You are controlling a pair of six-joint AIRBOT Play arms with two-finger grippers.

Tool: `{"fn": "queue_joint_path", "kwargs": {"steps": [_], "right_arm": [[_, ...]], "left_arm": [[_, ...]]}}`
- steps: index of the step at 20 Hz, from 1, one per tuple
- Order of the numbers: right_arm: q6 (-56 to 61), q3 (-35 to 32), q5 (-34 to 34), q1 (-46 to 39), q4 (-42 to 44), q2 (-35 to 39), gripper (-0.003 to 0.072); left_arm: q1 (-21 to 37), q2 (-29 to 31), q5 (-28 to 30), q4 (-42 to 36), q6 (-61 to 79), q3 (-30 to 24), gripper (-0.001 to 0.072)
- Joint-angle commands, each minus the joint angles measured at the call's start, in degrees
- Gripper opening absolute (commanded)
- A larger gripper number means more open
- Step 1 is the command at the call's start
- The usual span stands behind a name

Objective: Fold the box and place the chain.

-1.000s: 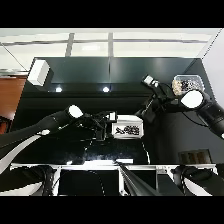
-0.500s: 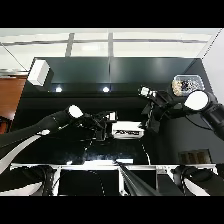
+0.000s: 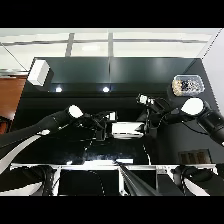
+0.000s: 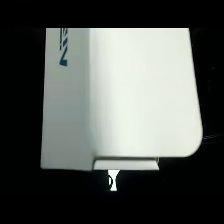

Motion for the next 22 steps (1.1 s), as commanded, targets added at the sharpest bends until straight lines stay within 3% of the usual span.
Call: {"fn": "queue_joint_path", "kwargs": {"steps": [1, 4, 5, 6, 19, 21, 22], "right_arm": [[-0.7, -0.9, 0.6, 0.0, 0.4, 0.0, 0.0469], [-0.7, -1.1, 0.5, 0.0, 0.4, 0.0, 0.0463], [-0.7, -1.1, 0.5, 0.0, 0.3, 0.0, 0.0348], [-0.7, -1.1, 0.6, 0.0, 0.2, 0.0, 0.0299], [-0.7, -1.1, -0.6, 0.0, -0.2, -0.7, 0.0296], [-0.7, -1.1, -0.5, 0.0, -0.2, -0.7, 0.0125], [-0.7, -1.1, -0.4, 0.0, -0.2, -0.7, 0.0133]], "left_arm": [[0.0, 0.0, 0.0, 0.0, 0.0, 0.0, 0.0174], [0.0, 0.0, 0.0, 0.0, 0.0, 0.0, 0.0173], [0.0, 0.0, 0.0, 0.0, 0.0, 0.0, 0.0173], [0.0, 0.0, 0.0, 0.0, 0.0, 0.0, 0.0174], [0.0, 0.0, 0.0, 0.0, 0.0, 0.0, 0.0174], [0.0, 0.0, 0.0, 0.0, 0.0, 0.0, 0.0173], [0.0, 0.0, 0.0, 0.0, 0.0, 0.0, 0.0173]]}}
